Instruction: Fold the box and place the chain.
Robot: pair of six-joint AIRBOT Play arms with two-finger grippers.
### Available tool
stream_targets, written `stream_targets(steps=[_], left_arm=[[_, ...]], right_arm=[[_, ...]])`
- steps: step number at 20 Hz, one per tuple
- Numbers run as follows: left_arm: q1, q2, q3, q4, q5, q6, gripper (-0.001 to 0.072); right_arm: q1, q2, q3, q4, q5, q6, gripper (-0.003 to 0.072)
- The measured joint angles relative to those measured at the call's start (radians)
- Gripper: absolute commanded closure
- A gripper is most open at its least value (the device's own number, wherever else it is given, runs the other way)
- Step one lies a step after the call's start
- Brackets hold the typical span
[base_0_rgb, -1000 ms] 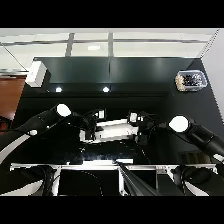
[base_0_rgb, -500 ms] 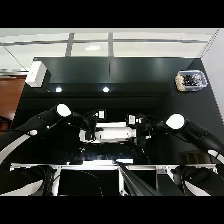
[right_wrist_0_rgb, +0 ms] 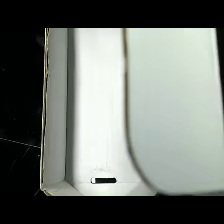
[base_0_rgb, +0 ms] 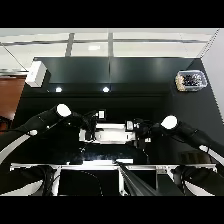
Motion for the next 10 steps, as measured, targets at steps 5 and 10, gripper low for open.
stream_targets(steps=[5, 10], left_arm=[[0.0, 0.0, 0.0, 0.0, 0.0, -0.001, 0.0682], [0.0, 0.0, 0.0, 0.0, 0.0, -0.002, 0.0682]], right_arm=[[0.0, -0.027, -0.002, 0.013, -0.026, -0.021, 0.0062], [0.0, -0.037, -0.002, 0.016, -0.038, -0.024, 0.0062]])
